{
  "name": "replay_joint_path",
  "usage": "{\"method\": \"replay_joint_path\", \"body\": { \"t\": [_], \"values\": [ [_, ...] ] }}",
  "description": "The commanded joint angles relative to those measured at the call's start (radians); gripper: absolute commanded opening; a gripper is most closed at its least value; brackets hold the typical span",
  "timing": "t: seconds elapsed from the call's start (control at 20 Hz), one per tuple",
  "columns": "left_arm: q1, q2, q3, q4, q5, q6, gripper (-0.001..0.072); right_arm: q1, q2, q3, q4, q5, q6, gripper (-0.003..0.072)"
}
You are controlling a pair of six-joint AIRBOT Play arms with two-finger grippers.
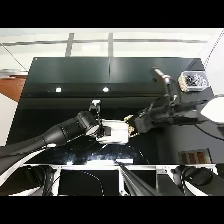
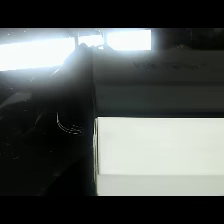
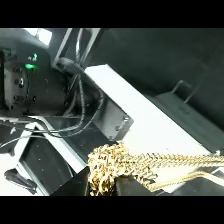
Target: Fold the box and place the chain.
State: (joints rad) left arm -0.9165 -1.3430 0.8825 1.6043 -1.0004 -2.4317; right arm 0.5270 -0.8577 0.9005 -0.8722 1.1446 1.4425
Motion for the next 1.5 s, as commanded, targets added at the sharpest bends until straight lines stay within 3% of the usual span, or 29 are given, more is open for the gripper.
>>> {"method": "replay_joint_path", "body": {
  "t": [0.0,0.35,0.4,0.45,0.5,0.7,0.85,0.95,1.1,1.15,1.2,1.35,1.45],
  "values": [
    [0.001,0.0,0.0,0.0,0.0,0.0,0.0029,0.074,-0.074,-0.01,0.008,-0.074,0.0,0.0037],
    [0.001,0.0,0.0,0.0,0.001,0.0,0.0029,0.093,-0.141,-0.011,-0.003,-0.095,-0.011,0.004],
    [0.001,0.0,0.0,0.0,0.0,0.0,0.0029,0.093,-0.141,-0.01,-0.002,-0.093,-0.011,0.0215],
    [0.001,0.0,0.0,0.0,0.0,0.0,0.003,0.093,-0.141,-0.01,-0.003,-0.087,-0.011,0.0517],
    [0.001,0.0,0.0,0.0,0.0,0.0,0.003,0.09,-0.14,-0.01,-0.008,-0.074,-0.012,0.0561],
    [0.001,0.0,0.0,0.0,-0.003,0.0,0.003,-0.047,-0.048,-0.007,-0.119,0.077,-0.027,0.0561],
    [0.001,0.0,0.0,0.0,-0.003,0.0,0.003,-0.188,0.06,-0.022,-0.385,0.101,-0.048,0.0561],
    [0.001,0.0,0.0,0.0,-0.002,0.0,0.0029,-0.266,0.095,-0.09,-0.517,-0.001,-0.09,0.0561],
    [0.001,0.0,0.0,0.0,-0.003,0.0,0.0029,-0.319,0.092,-0.269,-0.561,-0.242,-0.181,0.0574],
    [0.001,0.0,0.0,0.0,-0.003,0.0,0.0029,-0.319,0.09,-0.33,-0.561,-0.329,-0.237,0.0717],
    [0.001,0.0,0.0,0.0,-0.003,0.0,0.0029,-0.317,0.081,-0.369,-0.563,-0.379,-0.294,0.072],
    [0.001,0.0,0.0,0.0,-0.002,0.0,0.0029,-0.316,0.026,-0.409,-0.566,-0.427,-0.542,0.0718],
    [0.001,0.0,0.0,0.0,-0.002,0.0,0.0029,-0.319,-0.017,-0.409,-0.484,-0.442,-0.701,0.0717]
  ]
}}
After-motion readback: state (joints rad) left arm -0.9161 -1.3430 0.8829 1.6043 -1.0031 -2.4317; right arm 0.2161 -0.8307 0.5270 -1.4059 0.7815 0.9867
